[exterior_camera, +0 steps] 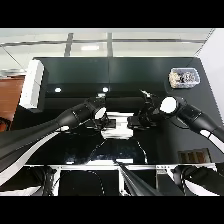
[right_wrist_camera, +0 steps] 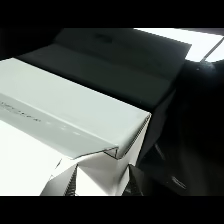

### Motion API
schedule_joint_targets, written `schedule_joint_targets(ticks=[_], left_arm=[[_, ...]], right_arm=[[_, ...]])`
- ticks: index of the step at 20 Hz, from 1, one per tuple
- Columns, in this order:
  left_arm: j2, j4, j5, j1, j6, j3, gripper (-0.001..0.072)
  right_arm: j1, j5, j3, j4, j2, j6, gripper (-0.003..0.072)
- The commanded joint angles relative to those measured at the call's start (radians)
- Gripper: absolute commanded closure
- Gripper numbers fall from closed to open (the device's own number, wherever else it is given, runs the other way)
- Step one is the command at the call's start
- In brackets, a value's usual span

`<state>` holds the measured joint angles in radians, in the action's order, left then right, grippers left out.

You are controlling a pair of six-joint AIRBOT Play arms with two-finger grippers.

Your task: Fold the box and place the chain.

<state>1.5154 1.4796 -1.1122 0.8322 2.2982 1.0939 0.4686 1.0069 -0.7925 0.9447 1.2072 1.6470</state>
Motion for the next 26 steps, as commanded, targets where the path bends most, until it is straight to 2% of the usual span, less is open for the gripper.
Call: schedule_joint_targets(ticks=[1, 10, 14, 16, 26], left_arm=[[0.000, 0.000, 0.000, 0.000, -0.001, 0.001, 0.0678], [0.000, 0.000, 0.000, 0.000, -0.001, 0.001, 0.0678], [0.000, 0.000, 0.000, 0.000, -0.001, 0.001, 0.0678], [0.000, 0.000, 0.000, 0.000, -0.001, 0.001, 0.0678], [0.000, 0.000, 0.001, 0.000, -0.001, 0.001, 0.0678]], right_arm=[[0.047, -0.023, -0.008, 0.087, 0.001, 0.093, 0.0349], [0.152, 0.034, -0.110, 0.257, 0.093, 0.239, 0.0349], [0.182, 0.033, -0.130, 0.288, 0.133, 0.289, 0.0350], [0.182, 0.032, -0.130, 0.306, 0.138, 0.295, 0.0449], [0.201, 0.048, -0.131, 0.383, 0.165, 0.415, 0.0449]])
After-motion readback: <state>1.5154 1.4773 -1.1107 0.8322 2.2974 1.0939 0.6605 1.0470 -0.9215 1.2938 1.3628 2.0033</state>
